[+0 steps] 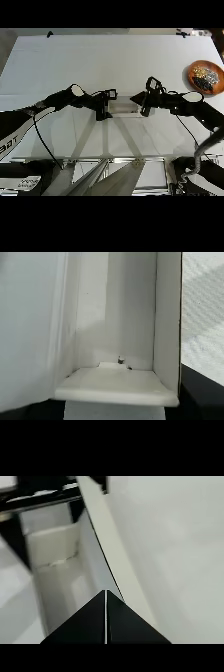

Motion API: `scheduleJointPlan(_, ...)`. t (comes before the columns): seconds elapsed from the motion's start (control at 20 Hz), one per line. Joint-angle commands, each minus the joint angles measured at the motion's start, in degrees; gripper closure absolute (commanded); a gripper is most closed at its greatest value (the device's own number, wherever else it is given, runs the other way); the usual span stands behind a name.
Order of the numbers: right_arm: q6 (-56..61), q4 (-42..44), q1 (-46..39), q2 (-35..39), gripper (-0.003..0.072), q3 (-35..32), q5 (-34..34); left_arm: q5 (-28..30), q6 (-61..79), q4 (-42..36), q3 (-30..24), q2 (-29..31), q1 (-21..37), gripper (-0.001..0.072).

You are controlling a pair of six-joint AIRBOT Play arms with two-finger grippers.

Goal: Fold the box and place the chain.

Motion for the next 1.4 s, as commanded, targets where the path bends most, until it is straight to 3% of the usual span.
scheduleJointPlan(0.0, 1.6, 9.7, 0.0, -3.8, 0.0677, 0.0, -6.6, 0.0, 0.0, 0.0, 0.0, 0.0, 0.0, 0.0358)
scheduleJointPlan(0.15, 7.4, 8.8, 0.0, -6.6, 0.0678, 0.0, -11.4, 0.0, 0.0, 0.0, 0.0, 0.0, 0.0, 0.0358)
scheduleJointPlan(0.35, 12.4, 6.7, 0.0, -10.2, 0.0678, 0.0, -10.8, 0.0, 0.0, 0.0, 0.0, 0.0, 0.0, 0.0358)
scheduleJointPlan(0.6, 23.1, -5.5, 0.0, -10.5, 0.0677, 0.0, -10.5, 0.0, 0.0, 0.0, 0.0, 0.0, 0.0, 0.0358)
scheduleJointPlan(0.8, 23.9, -6.1, 0.0, -9.6, 0.0675, 0.0, -7.8, 0.0, 0.0, 0.0, 0.0, 0.0, 0.0, 0.0358)
scheduleJointPlan(1.15, 24.0, -6.4, 0.0, 2.4, 0.0674, 0.0, -7.4, 0.0, 0.0, 0.0, 0.0, 0.0, 0.0, 0.0358)
scheduleJointPlan(1.35, 25.5, -12.2, 0.0, 11.3, 0.0674, 0.0, -0.8, 0.0, 0.0, 0.0, 0.0, 0.0, 0.0, 0.0358)
